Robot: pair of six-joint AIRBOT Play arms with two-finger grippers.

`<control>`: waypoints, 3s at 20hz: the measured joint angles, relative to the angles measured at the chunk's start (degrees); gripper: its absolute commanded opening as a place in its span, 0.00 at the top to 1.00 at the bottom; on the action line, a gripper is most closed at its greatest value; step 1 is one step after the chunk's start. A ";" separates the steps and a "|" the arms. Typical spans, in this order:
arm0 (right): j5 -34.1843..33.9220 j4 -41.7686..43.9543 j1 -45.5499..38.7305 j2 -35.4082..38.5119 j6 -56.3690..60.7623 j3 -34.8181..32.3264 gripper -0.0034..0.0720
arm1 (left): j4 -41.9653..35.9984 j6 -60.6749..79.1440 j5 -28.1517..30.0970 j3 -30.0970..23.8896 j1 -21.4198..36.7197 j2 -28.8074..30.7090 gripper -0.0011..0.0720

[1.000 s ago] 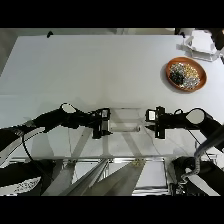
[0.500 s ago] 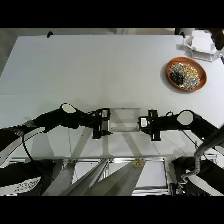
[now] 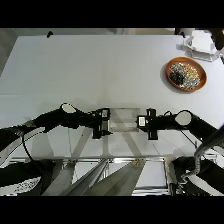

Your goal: Fold the box and place the chain.

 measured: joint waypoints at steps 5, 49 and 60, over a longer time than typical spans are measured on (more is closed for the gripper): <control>-0.50 1.42 2.08 -0.13 -0.11 0.00 0.74 | 0.04 0.04 -0.02 0.00 0.00 0.00 0.80; 16.63 -19.63 -20.09 10.51 84.56 0.00 0.94 | 0.00 0.00 0.00 0.00 0.00 0.00 0.80; 15.13 -0.83 -20.28 -3.08 73.48 0.00 0.94 | 0.00 0.00 0.00 0.00 0.00 0.00 0.80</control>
